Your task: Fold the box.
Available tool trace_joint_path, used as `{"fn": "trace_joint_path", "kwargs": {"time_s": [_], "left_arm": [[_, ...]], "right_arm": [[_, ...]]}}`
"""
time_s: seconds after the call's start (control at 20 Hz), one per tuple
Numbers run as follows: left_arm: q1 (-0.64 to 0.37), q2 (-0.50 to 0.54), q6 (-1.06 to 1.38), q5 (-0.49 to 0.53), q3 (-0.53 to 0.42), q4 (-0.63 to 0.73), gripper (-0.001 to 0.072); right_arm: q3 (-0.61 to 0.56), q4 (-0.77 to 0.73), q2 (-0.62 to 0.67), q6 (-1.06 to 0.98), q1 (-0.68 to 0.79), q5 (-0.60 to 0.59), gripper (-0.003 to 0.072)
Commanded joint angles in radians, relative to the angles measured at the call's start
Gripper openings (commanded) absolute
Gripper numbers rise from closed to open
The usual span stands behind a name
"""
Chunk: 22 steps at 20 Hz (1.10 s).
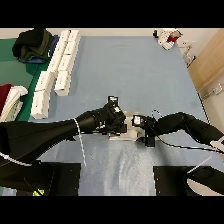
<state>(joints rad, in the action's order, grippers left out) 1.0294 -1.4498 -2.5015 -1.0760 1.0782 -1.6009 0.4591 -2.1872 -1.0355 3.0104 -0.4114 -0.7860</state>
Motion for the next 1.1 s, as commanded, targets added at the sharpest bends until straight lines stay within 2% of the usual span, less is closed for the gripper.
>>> {"fn": "trace_joint_path", "kwargs": {"time_s": [0.0, 0.25, 0.65, 0.85, 0.9, 0.95, 1.05], "left_arm": [[0.0, 0.001, -0.003, -0.006, 0.0, -0.001, 0.032], [-0.001, 0.001, 0.007, -0.041, 0.054, 0.002, 0.0321], [-0.002, 0.006, 0.135, -0.359, 0.22, -0.046, 0.0321], [-0.002, 0.053, 0.208, -0.481, 0.264, -0.05, 0.0318], [-0.001, 0.073, 0.227, -0.505, 0.264, -0.049, 0.0208], [0.0, 0.094, 0.268, -0.529, 0.264, -0.047, 0.0014], [0.014, 0.132, 0.301, -0.557, 0.264, -0.046, 0.0011]], "right_arm": [[0.001, 0.0, 0.0, 0.0, 0.0, 0.0, 0.051], [0.001, 0.0, 0.0, 0.0, 0.0, 0.0, 0.0509], [0.001, 0.0, 0.0, 0.0, 0.0, 0.0, 0.051], [0.001, 0.0, 0.0, 0.0, 0.0, 0.0, 0.051], [0.001, 0.0, 0.0, 0.0, 0.0, 0.0, 0.051], [0.001, 0.0, 0.0, 0.0, 0.0, 0.0, 0.051], [0.001, 0.0, 0.0, 0.0, 0.0, 0.0, 0.051]]}}
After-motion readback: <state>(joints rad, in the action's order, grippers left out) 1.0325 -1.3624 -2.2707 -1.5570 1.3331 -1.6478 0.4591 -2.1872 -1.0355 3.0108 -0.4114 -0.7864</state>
